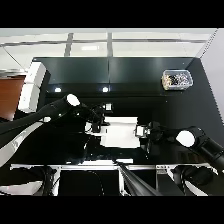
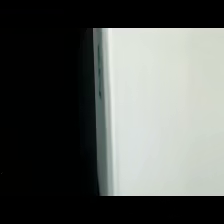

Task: Fold the box and place the chain.

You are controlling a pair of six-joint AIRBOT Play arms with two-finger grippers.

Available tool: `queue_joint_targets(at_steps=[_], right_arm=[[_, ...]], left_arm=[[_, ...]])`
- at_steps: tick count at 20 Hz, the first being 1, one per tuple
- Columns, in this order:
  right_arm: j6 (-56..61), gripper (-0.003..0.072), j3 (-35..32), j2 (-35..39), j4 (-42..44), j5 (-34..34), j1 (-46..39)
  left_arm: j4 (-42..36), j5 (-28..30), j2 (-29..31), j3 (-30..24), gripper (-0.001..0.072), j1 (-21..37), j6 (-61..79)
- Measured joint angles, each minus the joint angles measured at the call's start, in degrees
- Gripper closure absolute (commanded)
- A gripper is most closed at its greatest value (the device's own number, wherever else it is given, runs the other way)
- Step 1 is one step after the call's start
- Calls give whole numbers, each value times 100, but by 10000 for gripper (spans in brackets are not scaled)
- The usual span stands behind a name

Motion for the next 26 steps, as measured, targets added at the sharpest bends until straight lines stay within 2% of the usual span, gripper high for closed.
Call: queue_joint_targets(at_steps=[4, 8, 11, 17, 26], right_arm=[[-129, -15, -39, -260, 199, -140, 369], [-168, -15, -46, -492, 599, -953, 750], [-186, -15, 133, -553, 614, -1233, 776], [-448, -15, 586, -586, 673, -973, 306], [-780, -15, 684, -586, 789, -914, -120]], left_arm=[[0, 22, 0, 0, 685, 0, -31], [-2, 42, 0, 0, 685, 0, -35], [-2, 55, 0, 0, 685, 0, -37], [-2, 37, 0, 0, 685, 0, -55], [-4, 37, 0, 0, 685, 2, -55]])
